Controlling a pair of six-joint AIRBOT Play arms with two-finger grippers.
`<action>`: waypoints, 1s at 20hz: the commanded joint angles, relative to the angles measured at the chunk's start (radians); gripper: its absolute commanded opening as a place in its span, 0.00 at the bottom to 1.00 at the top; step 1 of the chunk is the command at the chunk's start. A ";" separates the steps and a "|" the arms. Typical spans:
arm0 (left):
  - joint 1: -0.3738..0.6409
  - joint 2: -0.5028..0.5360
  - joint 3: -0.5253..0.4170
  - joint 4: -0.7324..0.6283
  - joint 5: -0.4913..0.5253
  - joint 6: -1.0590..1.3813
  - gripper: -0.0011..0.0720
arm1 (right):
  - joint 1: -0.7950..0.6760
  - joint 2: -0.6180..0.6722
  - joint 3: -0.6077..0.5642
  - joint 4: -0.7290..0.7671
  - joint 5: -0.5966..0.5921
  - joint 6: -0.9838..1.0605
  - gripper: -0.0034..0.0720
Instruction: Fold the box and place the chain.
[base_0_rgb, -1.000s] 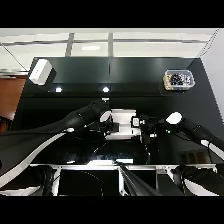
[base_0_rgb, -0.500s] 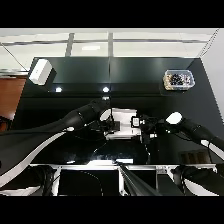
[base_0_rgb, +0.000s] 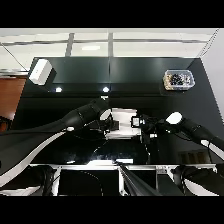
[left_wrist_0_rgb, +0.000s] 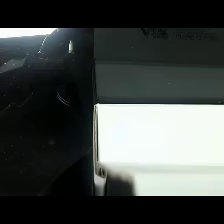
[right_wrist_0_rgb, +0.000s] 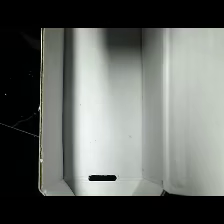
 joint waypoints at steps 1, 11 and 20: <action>0.000 0.000 0.001 -0.001 -0.003 -0.002 0.05 | 0.001 0.003 0.002 -0.002 0.003 0.064 0.93; 0.000 0.000 0.001 0.004 -0.023 -0.010 0.05 | 0.000 0.134 0.030 -0.248 0.131 0.193 0.93; -0.001 0.000 0.001 0.003 -0.023 -0.010 0.05 | 0.001 0.116 0.030 -0.200 0.091 0.187 0.34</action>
